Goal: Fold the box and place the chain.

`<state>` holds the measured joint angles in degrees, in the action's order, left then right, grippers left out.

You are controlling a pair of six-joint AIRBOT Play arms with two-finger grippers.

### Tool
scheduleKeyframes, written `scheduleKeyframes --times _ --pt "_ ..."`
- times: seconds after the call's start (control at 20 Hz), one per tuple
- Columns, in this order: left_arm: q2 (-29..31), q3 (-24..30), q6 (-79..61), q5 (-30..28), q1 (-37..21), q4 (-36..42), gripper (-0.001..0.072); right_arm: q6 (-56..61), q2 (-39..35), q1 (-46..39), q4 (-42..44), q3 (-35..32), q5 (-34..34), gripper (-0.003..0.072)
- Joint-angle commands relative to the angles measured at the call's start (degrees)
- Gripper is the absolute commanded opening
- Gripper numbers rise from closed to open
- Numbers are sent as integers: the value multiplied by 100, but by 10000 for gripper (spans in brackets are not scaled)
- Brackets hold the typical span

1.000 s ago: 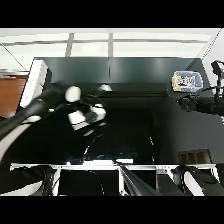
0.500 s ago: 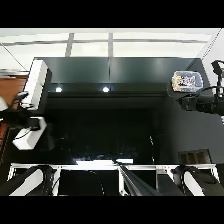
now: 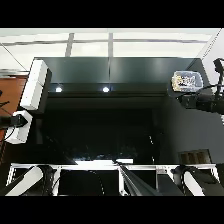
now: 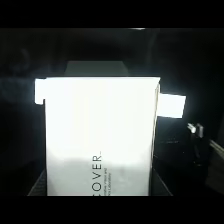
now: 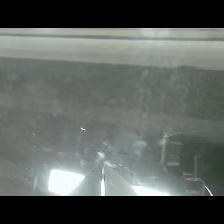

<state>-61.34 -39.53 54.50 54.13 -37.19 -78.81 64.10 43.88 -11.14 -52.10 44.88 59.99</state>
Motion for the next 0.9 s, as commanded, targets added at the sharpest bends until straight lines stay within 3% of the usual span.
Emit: scheduleKeyframes --times 0.0,0.15,0.5,0.55,0.6,0.65,0.75,0.85 --pt "-184 2 -503 -579 481 114 275 28 2 2 243 -4 -26 15" --pt "-348 -42 -503 -935 776 133 275 87 2 2 240 -4 35 15" --pt "-796 -424 -457 -1056 837 157 300 155 2 2 240 -2 61 15" --pt "-802 -450 -457 -1054 837 160 343 164 2 2 238 -2 68 15" --pt "-791 -487 -442 -1043 839 160 594 168 2 2 240 -2 85 15" --pt "-756 -568 -157 -984 837 142 707 168 2 2 240 -2 109 15" --pt "-586 -874 299 -680 844 170 707 155 2 2 238 -2 131 15" --pt "-313 -1158 557 -319 861 682 707 -98 2 35 243 -2 109 15"
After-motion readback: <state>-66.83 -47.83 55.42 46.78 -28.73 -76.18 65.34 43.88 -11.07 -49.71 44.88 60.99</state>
